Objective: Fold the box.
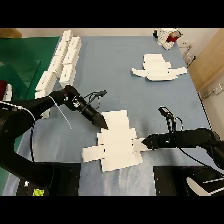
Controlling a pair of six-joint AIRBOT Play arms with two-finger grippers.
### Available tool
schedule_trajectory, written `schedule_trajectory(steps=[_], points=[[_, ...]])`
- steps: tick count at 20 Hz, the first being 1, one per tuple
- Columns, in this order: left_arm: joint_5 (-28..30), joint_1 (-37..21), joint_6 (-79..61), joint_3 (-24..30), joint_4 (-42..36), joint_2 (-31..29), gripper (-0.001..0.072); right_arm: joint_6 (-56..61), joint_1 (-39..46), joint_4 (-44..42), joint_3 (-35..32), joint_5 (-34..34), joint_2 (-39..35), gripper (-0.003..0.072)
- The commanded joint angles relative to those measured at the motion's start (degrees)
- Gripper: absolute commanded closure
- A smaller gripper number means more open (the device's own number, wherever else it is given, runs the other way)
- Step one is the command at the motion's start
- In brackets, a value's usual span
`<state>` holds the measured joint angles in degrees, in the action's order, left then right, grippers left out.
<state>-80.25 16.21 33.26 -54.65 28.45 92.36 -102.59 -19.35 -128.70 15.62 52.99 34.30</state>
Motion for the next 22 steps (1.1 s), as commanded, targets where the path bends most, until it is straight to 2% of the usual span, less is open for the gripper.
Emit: schedule_trajectory(steps=[1,2,3,4,6,8,11,12,13,14,18,22], points=[[0.2,0.2,-1.6,-0.8,0.0,0.0,0.0697,0.0,0.0,0.0,0.0,0.0,0.0,0.0683],[0.2,0.2,-2.0,-1.1,-0.1,0.0,0.0697,0.0,0.0,0.2,0.0,0.0,0.0,0.0667],[0.2,0.2,-2.0,-1.3,-0.3,0.0,0.0697,0.0,0.0,0.7,0.0,0.0,0.0,0.0585],[0.0,0.2,-1.9,-1.3,-0.2,0.0,0.0697,0.1,0.0,1.9,0.1,0.0,0.0,0.046],[0.5,0.2,-3.5,-1.4,-0.3,0.0,0.0698,0.1,0.1,6.3,0.9,0.0,0.0,0.0444],[0.9,0.2,-7.1,-2.3,-0.7,-0.1,0.0699,1.5,0.1,14.6,2.4,0.0,0.0,0.0445],[3.0,0.5,-13.8,-2.5,-1.4,-2.2,0.0701,14.7,0.1,32.7,4.7,0.0,0.0,0.0442],[3.6,0.7,-15.4,-2.4,-1.4,-3.1,0.0701,19.8,0.1,38.3,5.1,0.0,0.0,0.0395],[4.4,1.0,-17.4,-2.4,-1.4,-4.4,0.0702,24.7,0.1,43.3,5.3,0.0,0.0,0.0221],[5.4,1.4,-19.1,-2.4,-1.4,-5.6,0.0702,29.1,0.1,47.4,5.3,0.0,0.0,0.014],[12.9,4.2,-25.3,1.0,-1.4,-13.3,0.0705,40.5,0.1,52.7,7.6,0.0,0.0,0.0132],[28.7,8.9,-28.6,11.5,-1.4,-26.1,0.0705,48.8,0.1,58.3,10.7,-0.1,0.0,0.0133]])
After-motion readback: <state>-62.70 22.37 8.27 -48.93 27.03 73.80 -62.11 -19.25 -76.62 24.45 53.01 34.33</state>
